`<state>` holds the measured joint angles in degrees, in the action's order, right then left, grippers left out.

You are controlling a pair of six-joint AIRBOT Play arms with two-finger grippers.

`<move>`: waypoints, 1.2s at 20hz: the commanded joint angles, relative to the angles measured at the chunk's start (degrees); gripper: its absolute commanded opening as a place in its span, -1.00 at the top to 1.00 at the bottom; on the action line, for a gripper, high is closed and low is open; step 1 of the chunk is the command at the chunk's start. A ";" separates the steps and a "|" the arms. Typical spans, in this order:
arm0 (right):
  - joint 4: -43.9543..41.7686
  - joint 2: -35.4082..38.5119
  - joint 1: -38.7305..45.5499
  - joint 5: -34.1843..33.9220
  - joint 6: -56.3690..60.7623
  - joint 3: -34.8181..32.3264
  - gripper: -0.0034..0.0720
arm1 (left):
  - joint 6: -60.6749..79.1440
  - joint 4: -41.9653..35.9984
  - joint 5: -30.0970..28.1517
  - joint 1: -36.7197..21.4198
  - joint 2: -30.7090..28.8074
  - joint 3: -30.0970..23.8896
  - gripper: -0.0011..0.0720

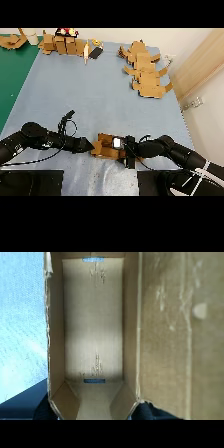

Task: Fold the box.

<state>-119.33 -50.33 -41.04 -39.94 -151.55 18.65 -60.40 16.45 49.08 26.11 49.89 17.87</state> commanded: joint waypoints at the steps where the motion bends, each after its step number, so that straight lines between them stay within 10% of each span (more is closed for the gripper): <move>1: -0.02 -0.02 -0.04 0.00 0.02 0.02 -0.42 | 2.16 -2.27 -3.45 -0.02 0.07 0.04 -0.19; 12: 0.00 -0.02 -0.04 0.02 0.02 0.02 -0.42 | -42.18 36.04 -12.74 20.11 0.07 9.18 -0.22; 24: -0.02 -0.02 -0.04 0.00 0.02 0.00 -0.42 | -55.56 49.29 -6.47 29.97 14.01 20.96 -0.22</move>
<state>-119.33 -50.33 -41.04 -39.94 -151.55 18.65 -112.77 62.00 40.07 54.00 60.25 35.94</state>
